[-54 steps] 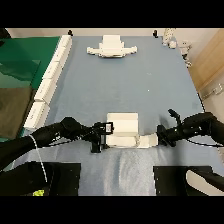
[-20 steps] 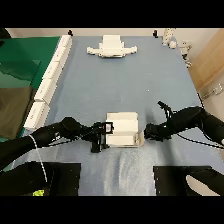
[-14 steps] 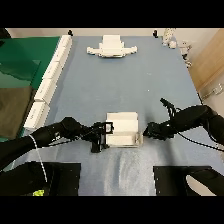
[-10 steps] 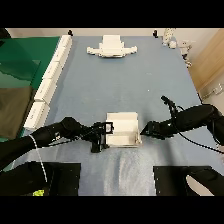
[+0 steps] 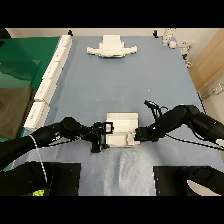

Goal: Fold the box.

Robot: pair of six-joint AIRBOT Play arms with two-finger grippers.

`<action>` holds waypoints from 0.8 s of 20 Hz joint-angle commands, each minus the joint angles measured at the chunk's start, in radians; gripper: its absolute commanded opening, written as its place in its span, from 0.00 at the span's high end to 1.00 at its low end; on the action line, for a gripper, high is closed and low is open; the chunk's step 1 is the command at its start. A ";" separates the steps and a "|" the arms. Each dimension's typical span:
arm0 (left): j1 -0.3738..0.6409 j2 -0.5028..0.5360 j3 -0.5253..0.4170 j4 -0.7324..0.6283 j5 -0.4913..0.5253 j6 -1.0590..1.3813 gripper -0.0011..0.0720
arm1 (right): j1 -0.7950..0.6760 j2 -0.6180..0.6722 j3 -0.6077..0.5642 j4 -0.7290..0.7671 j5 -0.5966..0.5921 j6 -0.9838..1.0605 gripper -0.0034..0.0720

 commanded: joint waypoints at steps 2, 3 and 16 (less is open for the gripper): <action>0.000 0.000 0.000 0.000 0.000 0.000 0.40 | 0.133 -0.079 0.098 -0.226 -0.011 0.222 0.41; 0.000 0.000 0.000 0.000 0.000 0.000 0.40 | 0.166 -0.095 0.121 -0.276 -0.031 0.283 0.41; 0.000 0.000 0.000 0.000 0.000 0.000 0.40 | 0.359 -0.240 0.246 -0.480 -0.116 0.639 0.71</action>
